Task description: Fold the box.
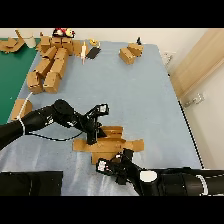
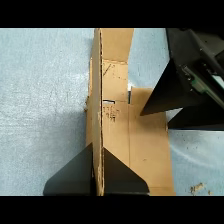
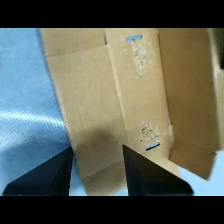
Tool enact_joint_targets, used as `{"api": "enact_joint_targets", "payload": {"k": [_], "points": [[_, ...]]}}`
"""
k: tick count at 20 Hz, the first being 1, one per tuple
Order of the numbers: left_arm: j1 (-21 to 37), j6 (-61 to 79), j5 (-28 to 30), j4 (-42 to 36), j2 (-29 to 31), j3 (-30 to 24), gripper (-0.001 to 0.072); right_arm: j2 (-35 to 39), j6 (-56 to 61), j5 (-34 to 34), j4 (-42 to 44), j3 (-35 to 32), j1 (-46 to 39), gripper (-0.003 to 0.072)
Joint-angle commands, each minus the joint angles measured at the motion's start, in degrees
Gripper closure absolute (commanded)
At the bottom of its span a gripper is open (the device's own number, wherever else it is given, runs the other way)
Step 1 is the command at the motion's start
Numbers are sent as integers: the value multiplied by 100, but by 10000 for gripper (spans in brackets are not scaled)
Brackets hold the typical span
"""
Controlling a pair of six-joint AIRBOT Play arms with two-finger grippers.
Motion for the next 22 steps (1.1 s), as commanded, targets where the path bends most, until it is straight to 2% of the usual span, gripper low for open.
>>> {"api": "enact_joint_targets", "payload": {"k": [1, 5, 14, 15, 16, 20, 22], "points": [[0, 2, 2, 0, -4, -2, 698, -11, 103, -140, -326, 103, -2, 227], [0, 2, 2, 0, -4, -2, 698, -11, 363, -208, -579, 175, -2, 227], [0, 2, 2, 2, -4, -2, 698, -7, 507, -234, -498, 470, -2, 225], [0, 2, 2, 0, -4, 0, 698, -4, 487, -243, -516, 472, -2, 141], [0, 0, 2, 0, -4, 0, 698, -4, 466, -251, -579, 470, -15, -28], [0, 0, 2, 0, -4, 0, 698, 39, 256, -131, -485, 470, -509, -28], [0, 2, 0, 0, -4, -2, 699, 273, -332, 31, -389, 409, -706, -28]]}}
